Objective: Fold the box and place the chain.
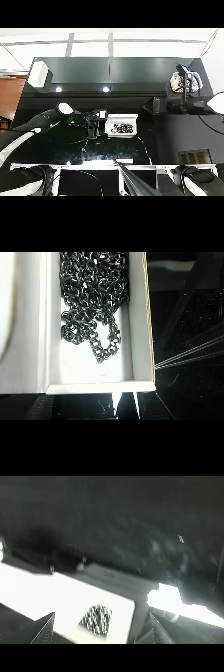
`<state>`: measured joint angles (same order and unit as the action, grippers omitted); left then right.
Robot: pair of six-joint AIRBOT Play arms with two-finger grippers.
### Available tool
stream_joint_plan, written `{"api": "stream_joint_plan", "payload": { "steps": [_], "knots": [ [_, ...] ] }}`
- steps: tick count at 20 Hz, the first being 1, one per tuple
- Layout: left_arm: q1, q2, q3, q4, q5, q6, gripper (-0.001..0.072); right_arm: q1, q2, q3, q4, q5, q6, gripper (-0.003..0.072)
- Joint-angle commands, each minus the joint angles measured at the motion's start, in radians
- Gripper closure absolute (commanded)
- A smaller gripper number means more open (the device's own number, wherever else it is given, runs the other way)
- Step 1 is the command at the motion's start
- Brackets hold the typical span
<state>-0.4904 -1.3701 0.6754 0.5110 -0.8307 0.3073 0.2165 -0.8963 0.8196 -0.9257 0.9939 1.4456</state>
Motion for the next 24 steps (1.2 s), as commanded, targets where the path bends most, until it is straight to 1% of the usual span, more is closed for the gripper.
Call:
{"api": "stream_joint_plan", "payload": {
  "steps": [1,2,4,6,8,11,12,14,18,21,24],
  "knots": [
    [0.000,0.000,0.000,0.000,0.000,0.000,0.0277,0.031,-0.142,0.059,0.078,-0.079,-0.116,-0.0034],
    [0.000,0.000,0.000,0.000,0.000,0.000,0.0276,0.036,-0.195,0.086,0.121,-0.079,-0.212,-0.0034],
    [0.000,0.000,0.000,0.000,0.000,0.000,0.0276,0.048,-0.262,0.101,0.150,-0.077,-0.475,-0.0034],
    [0.000,0.000,0.000,0.001,0.000,0.000,0.0277,0.063,-0.303,0.101,0.144,-0.007,-0.787,-0.0034],
    [0.000,0.000,0.000,0.001,0.000,0.000,0.0276,0.079,-0.308,0.102,0.144,0.037,-0.954,-0.0034],
    [0.000,0.000,0.000,0.001,0.000,0.000,0.0277,0.080,-0.282,0.103,0.145,0.140,-1.009,-0.0034],
    [0.000,0.000,0.000,0.001,0.000,0.000,0.0277,0.080,-0.266,0.102,0.143,0.176,-1.001,-0.0034],
    [0.000,0.000,0.000,0.001,0.000,0.000,0.0278,0.099,-0.260,0.087,0.147,0.201,-0.945,-0.0034],
    [0.000,0.000,0.000,0.001,-0.001,0.000,0.0278,0.162,-0.260,0.019,0.112,0.100,-0.996,-0.0034],
    [-0.001,0.000,0.000,0.001,-0.001,0.000,0.0278,0.195,-0.261,0.019,0.098,0.101,-1.052,-0.0034],
    [-0.001,0.000,0.000,0.001,-0.001,0.000,0.0278,0.198,-0.261,0.019,0.092,0.087,-1.065,-0.0034]
  ]
}}
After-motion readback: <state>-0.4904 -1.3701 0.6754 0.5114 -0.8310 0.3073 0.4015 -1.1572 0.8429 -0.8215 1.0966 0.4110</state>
